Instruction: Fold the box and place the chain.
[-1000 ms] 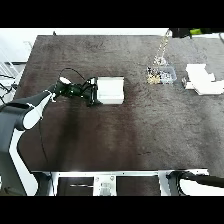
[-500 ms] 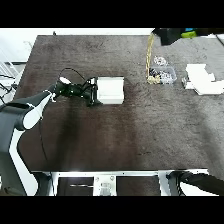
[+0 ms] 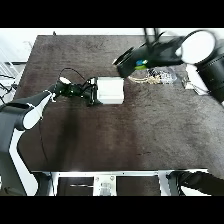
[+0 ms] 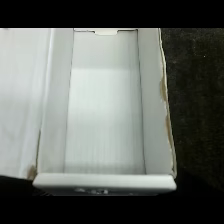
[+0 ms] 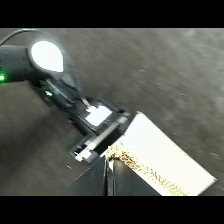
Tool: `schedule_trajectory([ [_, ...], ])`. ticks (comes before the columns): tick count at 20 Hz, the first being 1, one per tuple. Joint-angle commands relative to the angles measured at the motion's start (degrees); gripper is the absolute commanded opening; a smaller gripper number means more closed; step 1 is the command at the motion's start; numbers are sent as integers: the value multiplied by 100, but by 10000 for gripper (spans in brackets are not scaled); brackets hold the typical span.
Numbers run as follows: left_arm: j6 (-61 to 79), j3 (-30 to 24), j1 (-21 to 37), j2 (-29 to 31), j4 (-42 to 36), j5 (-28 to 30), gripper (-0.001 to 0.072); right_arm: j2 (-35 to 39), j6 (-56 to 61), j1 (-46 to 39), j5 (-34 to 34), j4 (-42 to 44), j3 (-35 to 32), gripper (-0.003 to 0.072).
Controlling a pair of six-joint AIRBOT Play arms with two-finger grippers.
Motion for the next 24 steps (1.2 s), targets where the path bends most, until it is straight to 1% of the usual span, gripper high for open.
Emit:
schedule_trajectory([
  [1,0,0,4,0,0,2,421,-190,17,297,-870,382,-592,1],
  [3,0,0,4,0,0,0,422,-437,13,308,-1032,669,-748,0],
  [5,0,0,4,0,0,0,422,-732,15,306,-1139,682,-835,0],
  [11,0,0,4,0,0,0,422,-1720,17,295,-1810,741,-1110,0],
  [14,0,0,4,0,0,0,421,-2387,17,227,-2114,743,-1132,-1],
  [16,0,0,4,0,0,2,421,-2608,15,109,-2205,743,-1132,1],
  [17,0,0,4,0,0,0,421,-2608,15,31,-2197,743,-1121,33],
  [18,0,0,4,0,0,2,421,-2535,17,-50,-2151,743,-1095,237],
  [19,0,0,4,0,0,2,422,-2382,15,-153,-2087,741,-1073,405],
  [20,0,0,4,0,0,0,421,-2166,15,-260,-2048,739,-1073,431],
  [22,0,0,4,0,0,2,422,-1569,15,-560,-1753,710,-1078,431],
  [24,0,0,4,0,0,2,421,-960,17,-1003,-1327,496,-1145,431],
])
